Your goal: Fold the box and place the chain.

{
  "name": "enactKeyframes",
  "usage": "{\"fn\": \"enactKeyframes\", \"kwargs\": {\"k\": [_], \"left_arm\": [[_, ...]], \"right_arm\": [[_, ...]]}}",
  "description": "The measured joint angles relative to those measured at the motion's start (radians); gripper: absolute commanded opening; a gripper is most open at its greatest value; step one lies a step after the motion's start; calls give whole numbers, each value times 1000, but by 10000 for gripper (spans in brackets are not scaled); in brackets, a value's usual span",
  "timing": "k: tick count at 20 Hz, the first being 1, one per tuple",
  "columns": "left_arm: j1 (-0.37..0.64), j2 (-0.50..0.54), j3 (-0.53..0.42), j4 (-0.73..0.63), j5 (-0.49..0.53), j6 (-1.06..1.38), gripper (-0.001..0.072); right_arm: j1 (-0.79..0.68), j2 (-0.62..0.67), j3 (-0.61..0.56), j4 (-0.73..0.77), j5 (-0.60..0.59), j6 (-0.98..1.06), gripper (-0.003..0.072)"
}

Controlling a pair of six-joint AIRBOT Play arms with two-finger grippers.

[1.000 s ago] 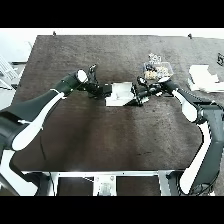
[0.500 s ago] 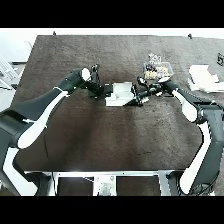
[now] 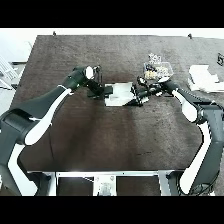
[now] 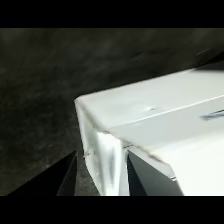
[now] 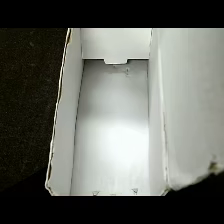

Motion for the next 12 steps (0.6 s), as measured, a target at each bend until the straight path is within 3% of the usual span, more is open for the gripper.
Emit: {"fn": "enactKeyframes", "kwargs": {"k": [4, 12], "left_arm": [[0, -17, 39, 16, -32, -9, 365], [-13, -151, 272, 68, -221, -57, 365]], "right_arm": [[0, 0, 0, 0, 0, 0, 366], [0, 0, 0, 0, 0, 1, 366]]}}
